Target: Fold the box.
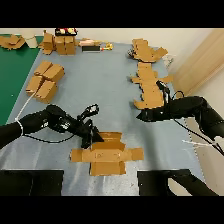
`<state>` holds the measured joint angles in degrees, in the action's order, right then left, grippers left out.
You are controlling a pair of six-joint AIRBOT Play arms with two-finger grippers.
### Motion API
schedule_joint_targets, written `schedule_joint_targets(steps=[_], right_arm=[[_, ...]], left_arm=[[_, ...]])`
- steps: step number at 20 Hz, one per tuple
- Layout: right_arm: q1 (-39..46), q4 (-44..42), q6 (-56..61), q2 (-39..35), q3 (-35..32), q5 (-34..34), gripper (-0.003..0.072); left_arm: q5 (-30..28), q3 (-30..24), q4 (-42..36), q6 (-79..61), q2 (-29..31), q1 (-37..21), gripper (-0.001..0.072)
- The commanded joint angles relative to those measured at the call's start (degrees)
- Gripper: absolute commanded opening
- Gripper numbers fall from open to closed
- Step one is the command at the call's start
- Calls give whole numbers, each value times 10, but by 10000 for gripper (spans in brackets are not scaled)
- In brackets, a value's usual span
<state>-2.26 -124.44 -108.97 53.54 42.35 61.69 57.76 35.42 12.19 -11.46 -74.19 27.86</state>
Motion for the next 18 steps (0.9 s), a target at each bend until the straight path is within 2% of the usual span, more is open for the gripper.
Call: schedule_joint_targets(steps=[1,4,7,18], right_arm=[[0,0,0,0,1,-4,141],[0,0,0,0,1,-15,140],[0,-1,0,0,1,-16,141],[0,-1,0,0,1,-17,140]], left_arm=[[-17,5,-33,-34,2,0,15],[-18,32,-43,-44,2,0,14],[-34,32,-37,-66,-1,0,15],[-53,-13,-30,-84,-3,35,15]])
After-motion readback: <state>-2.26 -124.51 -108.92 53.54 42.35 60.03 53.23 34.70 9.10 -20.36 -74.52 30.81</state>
